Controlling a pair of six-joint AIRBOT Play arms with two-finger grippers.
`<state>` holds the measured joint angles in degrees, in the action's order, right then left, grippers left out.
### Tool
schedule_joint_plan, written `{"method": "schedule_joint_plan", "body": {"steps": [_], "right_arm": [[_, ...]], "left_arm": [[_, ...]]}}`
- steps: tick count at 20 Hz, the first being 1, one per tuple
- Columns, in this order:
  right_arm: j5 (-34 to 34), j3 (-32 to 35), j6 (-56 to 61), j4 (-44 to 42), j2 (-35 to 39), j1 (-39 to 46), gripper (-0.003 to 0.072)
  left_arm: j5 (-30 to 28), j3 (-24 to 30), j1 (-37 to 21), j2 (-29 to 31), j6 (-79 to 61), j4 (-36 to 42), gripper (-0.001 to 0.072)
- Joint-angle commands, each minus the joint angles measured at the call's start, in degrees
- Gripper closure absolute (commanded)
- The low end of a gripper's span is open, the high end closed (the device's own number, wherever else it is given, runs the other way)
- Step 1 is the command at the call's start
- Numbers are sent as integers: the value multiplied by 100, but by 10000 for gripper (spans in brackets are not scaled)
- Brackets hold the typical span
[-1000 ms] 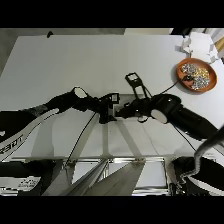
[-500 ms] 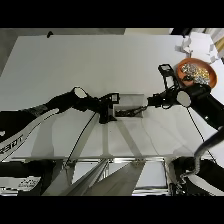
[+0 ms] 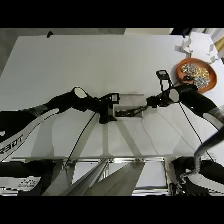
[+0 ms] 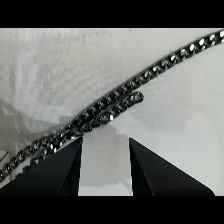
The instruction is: Fold the box and place the chain.
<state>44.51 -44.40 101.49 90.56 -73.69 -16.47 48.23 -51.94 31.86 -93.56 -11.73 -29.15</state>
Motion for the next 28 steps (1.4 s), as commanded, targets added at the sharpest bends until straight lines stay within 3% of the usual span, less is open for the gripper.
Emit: {"method": "schedule_joint_plan", "body": {"steps": [1,4,6,7,9,10,11,15,20,24,28], "right_arm": [[-234,2,-2,-59,-98,11,392],[-232,2,-2,-59,-229,11,474],[-219,2,0,-66,-380,11,479],[-210,2,0,-66,-444,11,538],[-212,2,-2,-63,-481,11,555],[-210,2,-4,-63,-474,11,658],[-184,2,-4,-63,-455,11,676],[175,2,-142,-42,-35,9,677],[964,2,-402,-33,1261,-166,677],[1327,2,-391,-39,2087,-1078,677],[817,4,109,-39,2133,-2258,676]], "left_arm": [[0,2,-4,2,-2,-2,502],[0,2,-4,2,-2,-2,502],[0,2,-4,2,-2,-2,502],[0,2,-4,2,-2,-2,502],[0,2,-4,2,-2,-2,502],[0,2,-4,2,-2,-2,502],[0,2,-4,2,-2,-2,502],[0,2,-4,2,-2,-2,502],[0,2,-4,2,-2,-2,502],[0,2,-4,2,-2,-2,502],[0,2,-4,2,-2,-2,502]]}}
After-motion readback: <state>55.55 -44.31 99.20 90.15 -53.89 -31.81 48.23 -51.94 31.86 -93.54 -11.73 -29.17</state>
